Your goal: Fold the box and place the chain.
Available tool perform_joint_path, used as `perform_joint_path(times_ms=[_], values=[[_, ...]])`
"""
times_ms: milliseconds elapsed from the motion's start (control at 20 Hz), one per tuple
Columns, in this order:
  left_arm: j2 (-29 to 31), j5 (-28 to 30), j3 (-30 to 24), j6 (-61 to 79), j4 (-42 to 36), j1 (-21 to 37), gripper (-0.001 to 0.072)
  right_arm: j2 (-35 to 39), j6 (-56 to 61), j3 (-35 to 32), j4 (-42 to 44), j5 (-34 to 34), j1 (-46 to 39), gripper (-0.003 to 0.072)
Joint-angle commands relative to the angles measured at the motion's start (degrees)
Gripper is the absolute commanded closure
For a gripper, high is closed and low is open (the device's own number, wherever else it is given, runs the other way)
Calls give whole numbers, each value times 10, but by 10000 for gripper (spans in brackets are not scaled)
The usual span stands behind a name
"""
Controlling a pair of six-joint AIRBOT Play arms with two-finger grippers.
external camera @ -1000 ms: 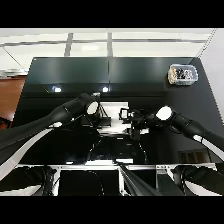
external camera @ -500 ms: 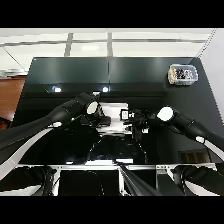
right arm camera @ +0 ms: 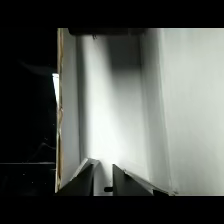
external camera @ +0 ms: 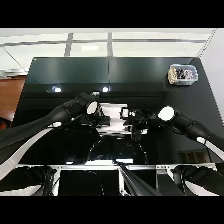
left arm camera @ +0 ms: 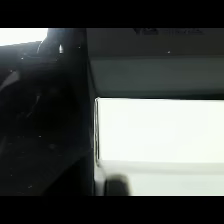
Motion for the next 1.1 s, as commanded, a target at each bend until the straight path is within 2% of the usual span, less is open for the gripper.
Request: perform_joint_path(times_ms=[0, 100, 200, 300, 400, 500, 600, 700, 800, 950, 1050], values=[[0, -1, 0, 0, 0, 0, 686, 2, 86, 0, -18, 3, 0, 673], [0, -1, 0, 0, 0, 0, 686, 23, 262, 7, -91, 31, -20, 672], [0, -1, 0, 0, 0, 0, 686, 63, 425, 29, -172, 119, -76, 672], [0, -1, 0, 0, 0, 0, 686, 108, 562, 48, -232, 206, -173, 672], [0, -2, 0, 0, 8, 0, 686, 126, 628, 40, -233, 240, -302, 671], [0, -1, 0, 0, 7, 0, 687, 124, 676, 2, -209, 214, -407, 672], [0, 18, 0, 0, 7, 0, 686, 112, 694, -53, -142, 204, -464, 671], [-2, 14, 0, -1, 11, 1, 687, 88, 667, -99, -73, 203, -452, 671], [-2, 7, 0, -2, 11, 2, 687, 58, 633, -123, -13, 175, -400, 671], [-2, 6, 0, -2, 11, 3, 687, 12, 619, -123, 49, 111, -305, 671], [-2, 3, 0, -2, 7, 3, 687, -8, 589, -120, 105, 95, -257, 671]])
